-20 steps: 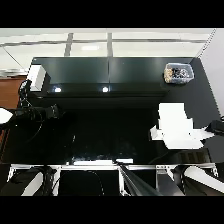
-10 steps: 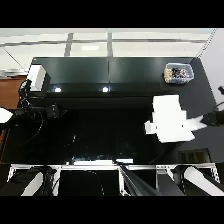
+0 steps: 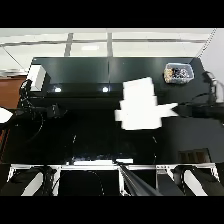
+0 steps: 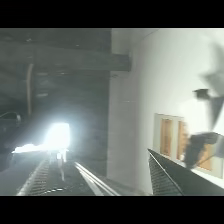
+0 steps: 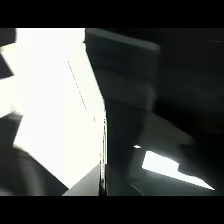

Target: Fold the box and place the chain.

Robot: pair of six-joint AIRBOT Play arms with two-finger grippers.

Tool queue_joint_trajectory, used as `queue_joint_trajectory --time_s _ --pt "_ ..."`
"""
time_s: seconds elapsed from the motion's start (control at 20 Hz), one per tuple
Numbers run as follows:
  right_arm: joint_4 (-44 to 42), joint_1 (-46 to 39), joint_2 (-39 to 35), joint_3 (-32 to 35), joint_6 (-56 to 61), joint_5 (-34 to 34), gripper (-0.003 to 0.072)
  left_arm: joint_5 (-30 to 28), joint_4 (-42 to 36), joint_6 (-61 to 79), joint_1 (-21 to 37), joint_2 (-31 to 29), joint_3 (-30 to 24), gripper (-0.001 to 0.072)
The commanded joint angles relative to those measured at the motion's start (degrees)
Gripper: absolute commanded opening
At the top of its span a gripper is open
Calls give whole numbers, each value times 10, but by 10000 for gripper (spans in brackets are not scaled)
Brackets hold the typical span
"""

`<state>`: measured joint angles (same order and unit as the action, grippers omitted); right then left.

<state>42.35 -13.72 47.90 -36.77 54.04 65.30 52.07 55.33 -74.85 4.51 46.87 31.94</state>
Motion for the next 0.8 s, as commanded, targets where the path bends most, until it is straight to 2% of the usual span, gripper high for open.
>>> queue_joint_trajectory --time_s 0.0,0.15,0.25,0.45,0.6,0.75 --pt "-146 133 -20 106 2 -126 18 6 -59 47 -19 0 0 710" --pt "-169 247 -20 175 4 -247 18 7 -106 73 -65 13 0 709" --pt "-174 295 -20 194 6 -297 18 11 -138 79 -90 45 5 707" --pt "-172 324 -20 197 6 -315 18 84 -223 175 -99 183 77 695" --pt "-172 324 -20 197 6 -315 18 146 -228 181 -100 311 159 695" --pt "-172 324 -20 197 6 -315 18 195 -228 181 -108 410 227 695"
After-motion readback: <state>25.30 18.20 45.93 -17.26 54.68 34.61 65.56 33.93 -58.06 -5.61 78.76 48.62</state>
